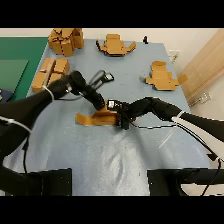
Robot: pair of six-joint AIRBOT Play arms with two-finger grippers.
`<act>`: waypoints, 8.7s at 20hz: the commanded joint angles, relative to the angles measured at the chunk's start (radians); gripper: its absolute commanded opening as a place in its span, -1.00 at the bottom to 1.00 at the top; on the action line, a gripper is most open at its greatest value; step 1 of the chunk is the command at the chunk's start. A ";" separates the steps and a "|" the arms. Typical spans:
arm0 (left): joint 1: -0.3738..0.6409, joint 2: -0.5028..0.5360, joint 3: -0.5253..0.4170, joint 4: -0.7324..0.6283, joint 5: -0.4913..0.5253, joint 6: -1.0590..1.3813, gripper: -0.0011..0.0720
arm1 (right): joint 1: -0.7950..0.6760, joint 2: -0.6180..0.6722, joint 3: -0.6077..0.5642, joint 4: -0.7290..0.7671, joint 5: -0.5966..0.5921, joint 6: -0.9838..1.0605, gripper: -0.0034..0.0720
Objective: Fold the box.
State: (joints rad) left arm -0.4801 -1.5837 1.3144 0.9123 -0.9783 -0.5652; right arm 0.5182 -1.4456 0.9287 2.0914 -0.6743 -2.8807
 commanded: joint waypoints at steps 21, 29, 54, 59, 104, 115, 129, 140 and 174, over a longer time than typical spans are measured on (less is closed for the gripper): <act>0.056 0.306 -0.529 -0.083 0.201 0.555 0.21 | 0.001 0.000 0.001 0.000 -0.024 0.002 -0.49; 0.007 0.306 -0.522 -0.163 0.216 0.595 0.20 | 0.001 0.000 0.001 -0.001 -0.024 0.003 -0.49; 0.148 0.405 -0.510 -0.179 0.118 0.566 0.34 | 0.001 0.000 0.001 -0.001 -0.023 0.003 -0.49; 0.095 0.362 -0.512 -0.110 0.029 0.576 0.34 | 0.001 0.000 0.001 -0.001 -0.023 0.003 -0.49; 0.062 0.396 -0.497 -0.131 0.213 0.428 -0.93 | 0.000 0.000 0.001 -0.002 -0.023 0.003 -0.49; 0.407 0.400 -0.656 -0.169 0.010 -0.257 -0.92 | 0.000 0.000 0.001 0.000 -0.024 0.004 -0.49; 0.302 0.252 -0.649 -0.678 -0.079 0.095 -0.91 | 0.000 0.000 0.001 0.000 -0.026 0.005 -0.49; 0.299 0.177 -0.648 -0.777 -0.055 0.171 -0.27 | 0.001 0.000 0.001 0.000 -0.027 0.004 -0.49; -0.204 0.152 -0.201 0.454 0.066 -1.422 0.49 | 0.001 -0.003 0.001 0.019 -0.023 0.004 -0.49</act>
State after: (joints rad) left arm -0.6476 -1.4208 1.0893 1.2579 -0.8890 -1.8706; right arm 0.5194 -1.4467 0.9295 2.0979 -0.7013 -2.8777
